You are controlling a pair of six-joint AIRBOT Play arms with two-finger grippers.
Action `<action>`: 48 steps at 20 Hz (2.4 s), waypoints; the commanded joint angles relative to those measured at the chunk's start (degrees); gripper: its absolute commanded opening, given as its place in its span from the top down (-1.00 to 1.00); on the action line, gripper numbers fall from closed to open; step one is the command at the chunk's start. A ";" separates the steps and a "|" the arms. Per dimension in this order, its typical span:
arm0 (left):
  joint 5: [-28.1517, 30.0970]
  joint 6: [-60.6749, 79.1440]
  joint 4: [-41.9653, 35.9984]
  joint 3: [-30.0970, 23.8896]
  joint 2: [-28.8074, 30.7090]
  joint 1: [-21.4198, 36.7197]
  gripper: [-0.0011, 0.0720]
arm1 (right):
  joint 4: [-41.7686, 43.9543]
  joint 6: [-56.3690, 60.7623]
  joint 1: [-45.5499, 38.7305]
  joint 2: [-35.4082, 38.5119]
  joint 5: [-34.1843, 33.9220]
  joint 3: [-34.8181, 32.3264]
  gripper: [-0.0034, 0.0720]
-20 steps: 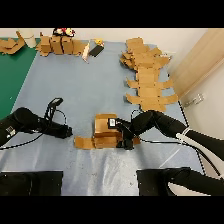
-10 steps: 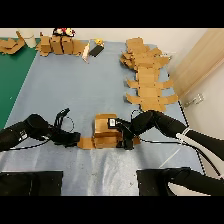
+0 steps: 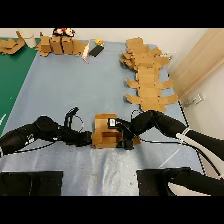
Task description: Fold the box.
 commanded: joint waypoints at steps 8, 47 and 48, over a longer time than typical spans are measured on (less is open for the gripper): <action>-0.24 -16.68 16.70 5.49 0.83 -2.58 0.95 | 0.00 0.02 0.00 0.02 0.02 0.00 -0.52; 1.25 -39.98 37.90 10.62 4.96 -14.69 -0.36 | 0.00 0.02 0.00 0.02 0.02 0.00 -0.52; 1.25 -41.33 39.01 11.26 3.91 -15.67 -0.36 | 0.00 0.02 0.00 0.02 0.02 0.00 -0.53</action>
